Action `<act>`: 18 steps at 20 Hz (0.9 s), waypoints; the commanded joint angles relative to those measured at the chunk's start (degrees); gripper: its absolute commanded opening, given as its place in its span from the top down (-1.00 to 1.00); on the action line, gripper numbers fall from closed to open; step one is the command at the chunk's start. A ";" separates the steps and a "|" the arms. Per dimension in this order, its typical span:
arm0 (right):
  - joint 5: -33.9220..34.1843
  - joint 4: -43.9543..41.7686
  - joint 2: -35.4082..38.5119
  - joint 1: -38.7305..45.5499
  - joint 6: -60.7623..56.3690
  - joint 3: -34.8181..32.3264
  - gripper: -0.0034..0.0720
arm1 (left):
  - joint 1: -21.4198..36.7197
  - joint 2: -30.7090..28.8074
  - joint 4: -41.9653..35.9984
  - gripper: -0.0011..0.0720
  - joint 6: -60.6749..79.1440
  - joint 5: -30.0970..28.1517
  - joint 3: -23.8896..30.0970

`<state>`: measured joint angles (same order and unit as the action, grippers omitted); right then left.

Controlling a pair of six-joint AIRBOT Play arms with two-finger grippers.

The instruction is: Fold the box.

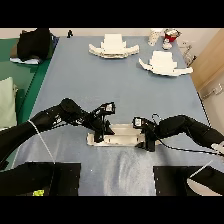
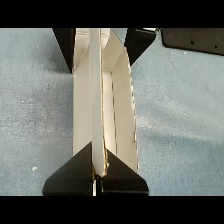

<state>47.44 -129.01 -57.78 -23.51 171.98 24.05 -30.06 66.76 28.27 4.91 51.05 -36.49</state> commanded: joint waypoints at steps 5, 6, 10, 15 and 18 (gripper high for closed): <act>-2.25 1.79 0.00 -1.03 0.02 -0.81 -0.32 | 0.04 0.04 0.00 0.94 0.00 0.02 -0.04; -2.27 1.79 0.00 -1.03 0.02 -0.81 -0.32 | 0.04 0.04 0.00 0.94 0.00 0.00 -0.04; -1.97 1.77 0.00 -1.03 0.02 -0.81 -0.32 | 0.04 0.04 0.00 0.93 0.00 0.00 -0.04; -1.92 1.73 0.00 -1.03 0.02 -0.81 -0.32 | 0.04 0.04 0.00 0.93 0.00 0.00 -0.04; -1.88 1.70 0.00 -1.03 0.02 -0.81 -0.32 | 0.04 0.04 0.00 0.93 0.00 0.00 -0.04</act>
<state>45.43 -127.33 -57.74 -24.49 171.98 23.29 -30.06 66.76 28.27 4.89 51.03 -36.51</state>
